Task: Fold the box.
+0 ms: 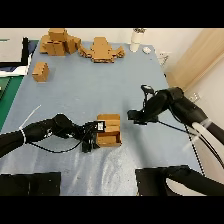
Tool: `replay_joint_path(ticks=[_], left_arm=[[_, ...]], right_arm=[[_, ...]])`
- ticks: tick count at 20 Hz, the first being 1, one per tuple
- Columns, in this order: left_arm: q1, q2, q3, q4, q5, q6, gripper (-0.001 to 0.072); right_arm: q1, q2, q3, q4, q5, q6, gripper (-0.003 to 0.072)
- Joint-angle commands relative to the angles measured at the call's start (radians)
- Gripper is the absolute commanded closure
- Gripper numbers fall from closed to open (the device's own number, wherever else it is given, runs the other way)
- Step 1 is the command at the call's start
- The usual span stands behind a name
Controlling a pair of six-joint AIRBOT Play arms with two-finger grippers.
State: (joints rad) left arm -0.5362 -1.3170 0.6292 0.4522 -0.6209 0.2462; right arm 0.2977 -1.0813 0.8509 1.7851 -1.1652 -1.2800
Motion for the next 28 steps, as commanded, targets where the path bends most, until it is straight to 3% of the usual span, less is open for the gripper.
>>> replay_joint_path(ticks=[1, 3, 6, 9, 13, 21, 24, 28], left_arm=[[0.000, 0.000, 0.001, 0.000, 0.000, 0.000, 0.0324], [0.000, 0.000, 0.001, 0.000, 0.001, 0.000, 0.0324], [0.000, 0.000, 0.001, 0.000, -0.002, 0.000, 0.0324], [0.000, 0.000, 0.001, 0.000, 0.000, 0.000, 0.0324], [0.000, 0.000, 0.001, 0.000, 0.000, 0.000, 0.0324], [0.000, 0.000, 0.001, 0.000, 0.000, 0.000, 0.0324], [0.000, 0.000, 0.001, 0.000, 0.000, 0.000, 0.0324], [0.000, 0.000, 0.001, 0.000, 0.000, 0.000, 0.0324]], right_arm=[[-0.226, -0.226, -0.004, 0.625, 0.056, -0.633, 0.0684], [-0.233, -0.360, 0.002, 0.806, 0.014, -0.723, 0.0684], [-0.171, -0.414, 0.001, 0.848, -0.057, -0.916, 0.0684], [-0.098, -0.356, -0.008, 0.848, -0.119, -0.996, 0.0683], [-0.001, -0.161, -0.066, 0.789, -0.105, -1.044, 0.0684], [0.192, 0.166, -0.319, 0.568, 0.260, -1.043, 0.0684], [0.254, 0.248, -0.330, 0.433, 0.378, -1.043, 0.0683], [0.375, 0.377, -0.343, 0.223, 0.433, -1.044, 0.0682]])
